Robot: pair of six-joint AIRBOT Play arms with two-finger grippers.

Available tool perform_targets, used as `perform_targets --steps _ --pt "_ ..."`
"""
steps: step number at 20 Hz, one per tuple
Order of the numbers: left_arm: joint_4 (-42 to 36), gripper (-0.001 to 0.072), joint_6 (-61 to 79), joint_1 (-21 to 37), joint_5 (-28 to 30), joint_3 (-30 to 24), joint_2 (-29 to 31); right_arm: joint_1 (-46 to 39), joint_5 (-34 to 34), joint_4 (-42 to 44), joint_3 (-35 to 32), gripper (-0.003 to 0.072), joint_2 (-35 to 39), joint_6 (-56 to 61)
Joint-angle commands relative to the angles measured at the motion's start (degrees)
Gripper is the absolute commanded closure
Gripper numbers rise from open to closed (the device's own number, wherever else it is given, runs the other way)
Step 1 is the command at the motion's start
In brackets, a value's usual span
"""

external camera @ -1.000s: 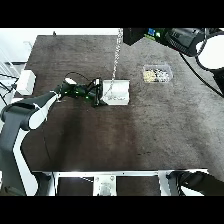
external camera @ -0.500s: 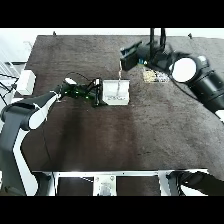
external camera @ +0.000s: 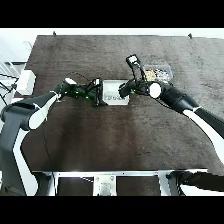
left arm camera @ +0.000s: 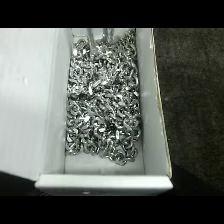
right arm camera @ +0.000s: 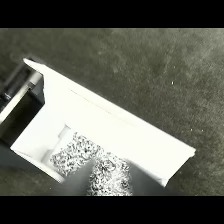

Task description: Fold the box and place the chain.

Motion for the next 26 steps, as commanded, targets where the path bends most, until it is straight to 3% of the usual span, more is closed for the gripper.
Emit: perform_targets --steps 1,5,7,9,10,11,13,17,26 --pt "0.02 0.0325 0.0 0.04 0.02 0.02 0.0 -0.55 0.7 1.07 0.37 0.0282 0.35 -3.69" --pt "0.02 0.0324 0.0 0.04 0.02 0.02 0.0 -2.03 2.25 -3.8 0.92 0.0139 8.26 -8.07" --pt "0.02 0.0325 0.0 0.04 0.0 0.02 0.0 -5.92 0.42 -5.16 1.2 0.014 10.93 -8.09" --pt "0.02 0.0324 0.0 0.04 0.0 0.02 0.0 -10.6 0.24 -4.09 2.91 0.0325 10.58 -11.1" --pt "0.02 0.0325 0.0 0.04 0.0 0.02 0.0 -12.57 0.33 -1.4 3.89 0.034 9.75 -14.97" --pt "0.02 0.0325 0.0 0.04 0.02 0.02 0.0 -14.12 0.63 2.49 4.85 0.0431 8.66 -19.82" --pt "0.02 0.0325 0.0 0.04 0.02 0.02 0.0 -16.87 3.19 13.53 7.23 0.0434 5.73 -31.21" --pt "0.02 0.0325 0.0 0.04 0.02 0.02 0.0 -21.24 16.61 32.89 14.49 0.0431 -2.64 -51.56" --pt "0.02 0.0324 0.0 0.04 0.02 0.02 0.0 -21.16 37.35 36.72 31.12 0.0431 -22.73 -59.1"
